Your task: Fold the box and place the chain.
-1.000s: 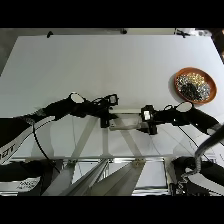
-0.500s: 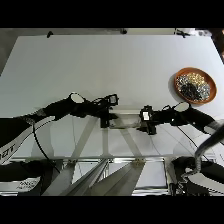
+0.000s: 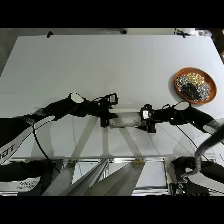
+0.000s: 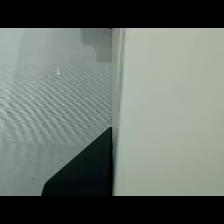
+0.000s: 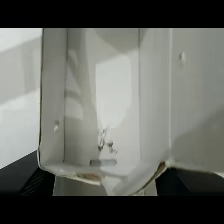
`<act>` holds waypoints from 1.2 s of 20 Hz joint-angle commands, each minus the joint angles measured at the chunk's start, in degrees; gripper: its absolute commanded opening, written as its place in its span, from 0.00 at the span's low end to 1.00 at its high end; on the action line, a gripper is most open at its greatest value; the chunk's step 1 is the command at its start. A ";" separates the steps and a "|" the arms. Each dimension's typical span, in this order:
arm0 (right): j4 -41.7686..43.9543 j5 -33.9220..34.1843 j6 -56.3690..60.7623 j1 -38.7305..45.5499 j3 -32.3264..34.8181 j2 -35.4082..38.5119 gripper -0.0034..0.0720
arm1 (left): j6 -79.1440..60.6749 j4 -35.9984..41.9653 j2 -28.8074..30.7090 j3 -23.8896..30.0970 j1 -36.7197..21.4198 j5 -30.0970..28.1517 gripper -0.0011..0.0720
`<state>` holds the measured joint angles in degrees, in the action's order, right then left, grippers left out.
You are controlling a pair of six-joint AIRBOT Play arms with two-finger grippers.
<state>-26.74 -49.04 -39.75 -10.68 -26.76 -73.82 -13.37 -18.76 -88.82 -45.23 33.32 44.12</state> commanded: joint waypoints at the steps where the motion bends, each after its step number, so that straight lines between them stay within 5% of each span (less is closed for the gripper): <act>1: 0.02 -1.38 1.84 -0.02 -0.92 -0.33 0.89 | -0.13 -0.13 0.04 -0.02 -0.02 0.28 0.03; 7: -0.26 -1.73 1.79 -1.42 -0.98 -2.73 0.90 | -0.13 -0.13 0.04 0.00 -0.02 0.28 0.03; 10: -2.34 -0.66 2.10 -1.40 -0.98 -3.15 0.74 | -0.13 -0.13 0.04 0.00 -0.02 0.28 0.03; 12: -3.39 -0.28 2.45 -1.40 -0.98 -3.17 0.72 | -0.13 -0.13 0.04 0.00 -0.02 0.28 0.03; 14: -3.39 -0.04 2.45 -1.40 -0.98 -3.17 0.54 | -0.13 -0.13 0.04 0.00 -0.02 0.26 0.03; 24: -3.21 0.63 1.97 -1.40 -0.98 -3.15 0.55 | -0.13 -0.13 0.04 0.00 -0.02 0.26 0.03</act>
<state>-29.89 -49.01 -37.45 -12.03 -27.77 -76.93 -13.50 -18.90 -88.82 -45.23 33.32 44.45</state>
